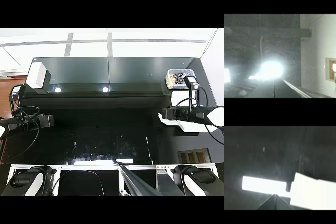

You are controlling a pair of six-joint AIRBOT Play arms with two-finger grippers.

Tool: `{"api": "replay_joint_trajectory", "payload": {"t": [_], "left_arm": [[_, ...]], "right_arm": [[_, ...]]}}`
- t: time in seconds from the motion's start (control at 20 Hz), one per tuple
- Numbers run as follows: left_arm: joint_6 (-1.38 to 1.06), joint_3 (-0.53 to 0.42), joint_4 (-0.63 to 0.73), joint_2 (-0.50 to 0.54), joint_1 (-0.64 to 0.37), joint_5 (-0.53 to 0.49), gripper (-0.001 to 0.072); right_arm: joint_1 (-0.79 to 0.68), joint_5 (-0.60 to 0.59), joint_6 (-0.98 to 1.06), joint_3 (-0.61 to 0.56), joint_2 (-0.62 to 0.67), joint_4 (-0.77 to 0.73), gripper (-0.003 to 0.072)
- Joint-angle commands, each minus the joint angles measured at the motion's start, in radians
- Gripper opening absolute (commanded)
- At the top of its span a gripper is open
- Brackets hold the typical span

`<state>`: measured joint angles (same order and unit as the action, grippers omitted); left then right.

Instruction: Fold the box and place the chain.

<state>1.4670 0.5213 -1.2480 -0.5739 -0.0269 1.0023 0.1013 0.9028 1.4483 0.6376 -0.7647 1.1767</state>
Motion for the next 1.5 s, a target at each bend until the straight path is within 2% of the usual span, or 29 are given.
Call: {"api": "replay_joint_trajectory", "payload": {"t": [0.0, 0.1, 0.15, 0.2, 0.3, 0.4, 0.5, 0.6, 0.75, 0.8, 0.85, 0.9, 1.1, 1.2, 1.3, 1.35, 1.4, 1.45], "left_arm": [[0.000, 0.000, 0.000, 0.001, 0.001, 0.000, 0.0029], [0.000, 0.000, 0.000, 0.001, 0.001, 0.000, 0.0029], [0.000, 0.000, 0.000, 0.001, 0.001, 0.000, 0.0029], [0.000, 0.000, 0.000, 0.001, 0.001, -0.001, 0.0029], [0.000, 0.000, 0.002, 0.001, 0.001, -0.008, 0.0030], [0.000, 0.000, 0.008, 0.001, 0.001, -0.046, 0.0030], [0.000, 0.000, 0.008, 0.001, 0.001, -0.069, 0.0030], [0.000, 0.000, 0.012, 0.001, 0.001, -0.076, 0.0030], [0.000, 0.000, 0.028, 0.000, 0.001, -0.080, 0.0048], [0.001, 0.000, 0.031, 0.000, 0.001, -0.077, 0.0279], [0.002, 0.000, 0.039, 0.000, 0.001, -0.072, 0.0669], [0.006, 0.000, 0.050, 0.001, 0.001, -0.067, 0.0709], [0.006, 0.000, 0.057, 0.001, 0.001, -0.045, 0.0709], [0.006, 0.000, 0.064, 0.000, 0.001, -0.045, 0.0709], [0.006, 0.000, 0.071, 0.000, 0.001, -0.045, 0.0709], [0.006, 0.000, 0.081, 0.000, 0.001, -0.045, 0.0709], [0.005, 0.000, 0.090, 0.000, 0.001, -0.045, 0.0709], [0.005, 0.000, 0.094, 0.000, 0.001, -0.044, 0.0709]], "right_arm": [[0.000, -0.249, 0.000, 0.000, 0.001, -0.043, 0.0020], [0.000, -0.435, -0.001, 0.000, -0.001, -0.088, 0.0023], [-0.004, -0.542, -0.001, 0.000, -0.008, -0.068, 0.0250], [-0.019, -0.618, 0.005, 0.000, -0.024, -0.057, 0.0720], [-0.087, -0.647, 0.006, 0.000, -0.071, -0.045, 0.0713], [-0.261, -0.537, 0.027, 0.026, -0.153, -0.006, 0.0712], [-0.518, -0.325, 0.053, 0.128, -0.285, 0.057, 0.0712], [-0.769, -0.079, 0.024, 0.270, -0.421, 0.050, 0.0711], [-0.976, 0.199, -0.133, 0.420, -0.557, 0.040, 0.0711], [-1.009, 0.248, -0.171, 0.452, -0.586, 0.040, 0.0711], [-1.030, 0.279, -0.208, 0.483, -0.615, 0.042, 0.0711], [-1.035, 0.295, -0.235, 0.516, -0.644, 0.057, 0.0711], [-1.004, 0.364, -0.359, 0.643, -0.780, 0.088, 0.0710], [-0.969, 0.413, -0.479, 0.671, -0.842, 0.084, 0.0710], [-0.932, 0.406, -0.578, 0.672, -0.877, 0.084, 0.0700], [-0.921, 0.388, -0.598, 0.672, -0.879, 0.085, 0.0535], [-0.913, 0.371, -0.604, 0.673, -0.879, 0.084, 0.0402], [-0.909, 0.374, -0.604, 0.674, -0.879, 0.081, 0.0207]]}}
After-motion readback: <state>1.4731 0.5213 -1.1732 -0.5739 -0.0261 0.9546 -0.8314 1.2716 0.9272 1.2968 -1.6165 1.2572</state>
